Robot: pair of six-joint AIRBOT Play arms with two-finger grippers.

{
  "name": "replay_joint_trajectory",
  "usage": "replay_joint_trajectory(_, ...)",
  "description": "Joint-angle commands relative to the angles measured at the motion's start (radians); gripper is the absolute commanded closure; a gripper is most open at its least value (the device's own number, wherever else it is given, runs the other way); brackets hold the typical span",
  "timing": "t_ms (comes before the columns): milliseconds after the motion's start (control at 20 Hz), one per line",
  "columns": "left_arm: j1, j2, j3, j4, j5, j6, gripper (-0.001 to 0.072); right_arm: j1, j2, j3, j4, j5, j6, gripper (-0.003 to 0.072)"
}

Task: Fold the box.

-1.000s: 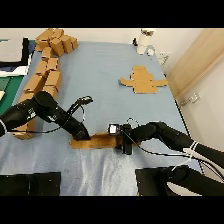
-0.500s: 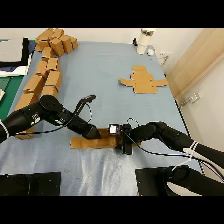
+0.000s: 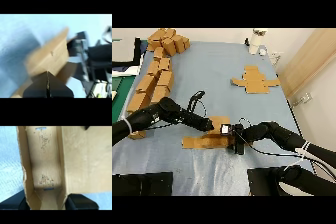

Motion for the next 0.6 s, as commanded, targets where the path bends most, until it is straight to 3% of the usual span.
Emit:
replay_joint_trajectory(0,0.000,-0.073,0.003,0.046,0.043,-0.006,0.0698,-0.001,0.001,0.000,0.001,0.000,0.000,0.0133)
replay_joint_trajectory(550,0.037,-0.088,0.076,0.092,0.003,-0.014,0.0699,-0.001,0.001,0.000,0.000,0.000,0.000,0.0132)
